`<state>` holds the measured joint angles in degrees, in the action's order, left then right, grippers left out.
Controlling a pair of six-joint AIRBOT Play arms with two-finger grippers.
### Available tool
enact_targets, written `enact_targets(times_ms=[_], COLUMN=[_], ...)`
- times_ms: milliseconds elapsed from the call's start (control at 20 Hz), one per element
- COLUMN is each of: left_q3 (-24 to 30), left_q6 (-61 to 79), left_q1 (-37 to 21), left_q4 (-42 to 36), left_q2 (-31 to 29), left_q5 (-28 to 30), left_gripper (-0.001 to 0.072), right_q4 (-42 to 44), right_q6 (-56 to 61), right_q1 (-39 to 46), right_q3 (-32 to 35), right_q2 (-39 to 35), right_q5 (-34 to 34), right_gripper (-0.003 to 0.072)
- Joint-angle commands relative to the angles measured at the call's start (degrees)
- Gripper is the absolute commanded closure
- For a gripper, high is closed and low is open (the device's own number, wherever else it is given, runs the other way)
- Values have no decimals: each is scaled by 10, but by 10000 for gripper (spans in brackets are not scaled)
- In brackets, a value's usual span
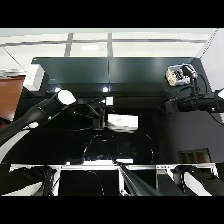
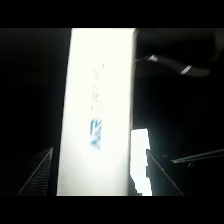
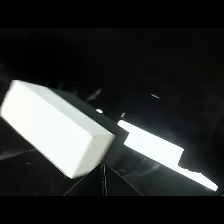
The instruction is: Fold the box and place the chain.
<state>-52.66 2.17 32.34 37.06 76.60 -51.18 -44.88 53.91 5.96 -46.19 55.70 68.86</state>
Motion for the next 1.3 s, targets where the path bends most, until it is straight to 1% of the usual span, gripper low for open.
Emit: enact_targets(times_ms=[0, 150, 250, 550, 750, 800, 900, 1000, 1050, 1100, 1200, 1250], left_q3=[-59, -126, -152, -158, -167, -174, -185, -200, -209, -219, -253, -276], left_q6=[-47, -94, -122, -177, -193, -201, -238, -318, -350, -377, -427, -447], left_q1=[57, 92, 94, 93, 93, 94, 98, 106, 111, 114, 116, 114], left_q4=[-17, -9, -8, 45, 76, 97, 169, 249, 275, 297, 342, 364], left_q2=[43, 128, 158, 166, 167, 167, 168, 172, 175, 176, 176, 176], left_q5=[17, 18, 14, 3, -35, -42, -44, -51, -60, -69, -102, -129], left_gripper=[-10, -10, -9, -10, -10, -9, -6, -2, 5, 37, 372, 424], right_q4=[-18, -19, -21, -22, -22, -22, -22, -22, -22, -22, -22, -22], right_q6=[5, 5, 5, 5, 5, 5, 5, 5, 5, 5, 5, 5], right_q1=[25, 25, 25, 25, 25, 25, 25, 25, 25, 25, 25, 25], right_q3=[-1, 0, 0, 0, 0, 0, 0, 0, 0, 0, 0, 0], right_q2=[-7, -7, -7, -7, -7, -7, -7, -7, -7, -7, -7, -7], right_q5=[0, 4, 8, 10, 10, 10, 10, 10, 10, 10, 10, 10], right_gripper=[669, 669, 669, 669, 669, 669, 669, 669, 669, 669, 669, 669])
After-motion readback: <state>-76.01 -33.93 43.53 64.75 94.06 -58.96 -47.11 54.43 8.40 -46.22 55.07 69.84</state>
